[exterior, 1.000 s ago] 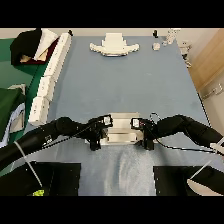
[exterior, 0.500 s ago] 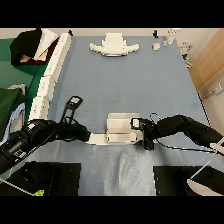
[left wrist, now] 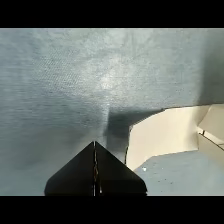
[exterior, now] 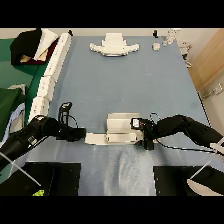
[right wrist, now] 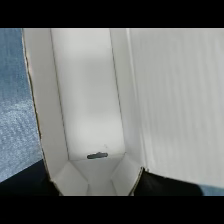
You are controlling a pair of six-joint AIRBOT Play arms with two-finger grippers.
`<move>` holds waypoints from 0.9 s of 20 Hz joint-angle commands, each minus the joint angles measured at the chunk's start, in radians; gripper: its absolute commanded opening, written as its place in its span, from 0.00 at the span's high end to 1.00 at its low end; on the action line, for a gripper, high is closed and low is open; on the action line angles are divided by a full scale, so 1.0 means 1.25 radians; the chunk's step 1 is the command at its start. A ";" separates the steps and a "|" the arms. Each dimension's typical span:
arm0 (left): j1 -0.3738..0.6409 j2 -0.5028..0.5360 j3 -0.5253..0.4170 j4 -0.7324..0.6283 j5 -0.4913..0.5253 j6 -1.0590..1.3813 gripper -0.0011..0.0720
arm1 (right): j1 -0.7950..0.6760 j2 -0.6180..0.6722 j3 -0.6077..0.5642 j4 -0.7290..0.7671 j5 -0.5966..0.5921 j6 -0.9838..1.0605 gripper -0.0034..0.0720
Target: Fold the box.
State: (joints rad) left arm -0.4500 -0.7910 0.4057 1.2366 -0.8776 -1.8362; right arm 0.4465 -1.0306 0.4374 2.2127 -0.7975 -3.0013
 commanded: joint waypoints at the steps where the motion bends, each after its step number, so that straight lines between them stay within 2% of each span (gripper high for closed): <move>1: 0.006 -0.081 -0.003 -0.188 0.052 0.161 0.97 | 0.000 -0.001 0.000 0.000 0.000 0.000 0.26; 3: 0.006 -0.079 -0.003 -0.242 0.057 0.206 0.97 | 0.000 -0.001 0.000 0.000 0.000 0.000 0.26; 8: 0.006 -0.074 0.000 -0.270 0.044 0.224 0.97 | 0.000 -0.001 0.000 -0.002 0.000 0.000 0.26; 12: 0.006 -0.076 -0.001 -0.389 0.044 0.327 0.97 | 0.000 0.000 0.000 -0.002 0.000 0.000 0.26; 18: 0.006 -0.076 -0.001 -0.443 0.052 0.367 0.97 | 0.000 -0.001 0.000 -0.002 0.000 0.000 0.26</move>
State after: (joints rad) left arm -0.4435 -0.8856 0.4046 0.7471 -0.8150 -1.4345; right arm 0.4465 -1.0306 0.4374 2.2105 -0.7979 -3.0013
